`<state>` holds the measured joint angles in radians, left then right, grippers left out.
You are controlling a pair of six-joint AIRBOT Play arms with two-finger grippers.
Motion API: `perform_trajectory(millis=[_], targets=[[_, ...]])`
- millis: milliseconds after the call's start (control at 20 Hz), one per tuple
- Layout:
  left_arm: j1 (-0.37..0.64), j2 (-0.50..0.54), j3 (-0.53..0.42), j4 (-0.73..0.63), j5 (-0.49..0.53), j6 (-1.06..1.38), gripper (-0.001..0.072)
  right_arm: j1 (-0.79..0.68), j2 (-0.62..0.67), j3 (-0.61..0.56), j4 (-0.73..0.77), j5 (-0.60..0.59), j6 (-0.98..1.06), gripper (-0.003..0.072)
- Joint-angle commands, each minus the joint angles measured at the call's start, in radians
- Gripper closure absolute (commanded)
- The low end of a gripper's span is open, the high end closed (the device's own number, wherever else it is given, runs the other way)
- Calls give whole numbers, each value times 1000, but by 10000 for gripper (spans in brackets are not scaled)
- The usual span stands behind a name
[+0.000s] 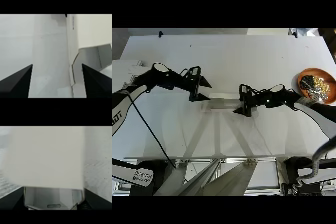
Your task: Fold the box and place the chain.
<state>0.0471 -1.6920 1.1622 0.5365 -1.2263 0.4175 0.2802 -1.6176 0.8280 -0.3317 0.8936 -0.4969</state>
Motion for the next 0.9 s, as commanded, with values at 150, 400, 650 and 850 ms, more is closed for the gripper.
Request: perform_trajectory(millis=[150, 400, 650, 850], targets=[[103, 78, -10, 36, -119, -25, 259, 0, 0, 1, -2, 8, -2, 171], [67, 182, -98, 225, -114, -26, 704, 0, 0, 1, -2, 8, -2, 171], [-45, 233, -251, 203, -56, -87, 705, 0, 0, 1, -2, 8, -2, 171], [-136, 233, -253, -22, -43, -126, 704, 0, 0, 1, -1, 8, -2, 171]])
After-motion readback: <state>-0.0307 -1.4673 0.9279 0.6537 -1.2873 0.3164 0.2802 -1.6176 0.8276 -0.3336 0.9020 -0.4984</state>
